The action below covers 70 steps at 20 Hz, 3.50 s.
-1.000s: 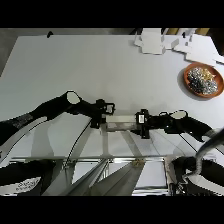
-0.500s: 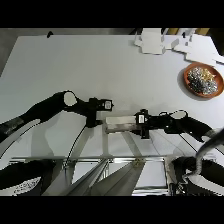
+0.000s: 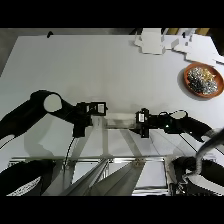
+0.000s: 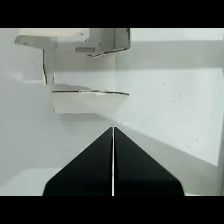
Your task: Fold the box and place the chain.
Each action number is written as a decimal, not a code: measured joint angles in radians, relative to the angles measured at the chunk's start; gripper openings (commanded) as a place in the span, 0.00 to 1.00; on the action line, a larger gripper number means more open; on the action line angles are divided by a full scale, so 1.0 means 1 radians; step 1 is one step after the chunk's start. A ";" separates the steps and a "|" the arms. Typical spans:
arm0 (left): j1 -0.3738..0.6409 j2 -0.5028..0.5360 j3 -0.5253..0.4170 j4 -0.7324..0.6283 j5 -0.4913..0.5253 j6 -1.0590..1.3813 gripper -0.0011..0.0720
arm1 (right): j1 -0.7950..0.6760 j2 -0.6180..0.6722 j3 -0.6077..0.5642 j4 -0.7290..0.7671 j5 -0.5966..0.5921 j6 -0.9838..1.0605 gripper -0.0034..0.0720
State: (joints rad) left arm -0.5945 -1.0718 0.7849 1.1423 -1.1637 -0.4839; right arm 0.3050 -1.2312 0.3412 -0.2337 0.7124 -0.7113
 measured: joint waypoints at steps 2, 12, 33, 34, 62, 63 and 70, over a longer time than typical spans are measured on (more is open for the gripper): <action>-0.039 0.030 0.000 -0.029 -0.028 -0.025 0.02 | 0.000 0.000 0.000 -0.002 0.002 -0.001 0.44; -0.269 -0.008 0.000 -0.177 0.385 -0.058 0.02 | 0.000 0.000 0.000 -0.005 0.005 -0.004 0.44; -0.145 -0.212 0.000 -0.249 0.779 -0.058 0.02 | 0.000 0.000 0.000 -0.005 0.006 -0.005 0.44; -0.137 -0.179 0.000 -0.222 0.734 -0.059 0.02 | 0.000 0.000 0.000 -0.006 0.006 -0.005 0.44; 0.040 -0.126 -0.130 -0.090 0.349 0.321 0.49 | 0.000 0.000 0.000 -0.006 0.006 -0.005 0.44; 0.038 -0.135 -0.130 -0.102 0.365 0.333 0.49 | 0.000 0.000 0.000 -0.006 0.006 -0.005 0.44; 0.017 -0.169 -0.133 -0.179 0.404 0.504 0.49 | 0.000 0.000 0.000 -0.006 0.006 -0.005 0.44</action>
State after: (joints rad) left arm -0.5774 -1.2411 0.6518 0.9638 -0.7601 0.0196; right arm 0.3050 -1.2312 0.3412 -0.2394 0.7185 -0.7158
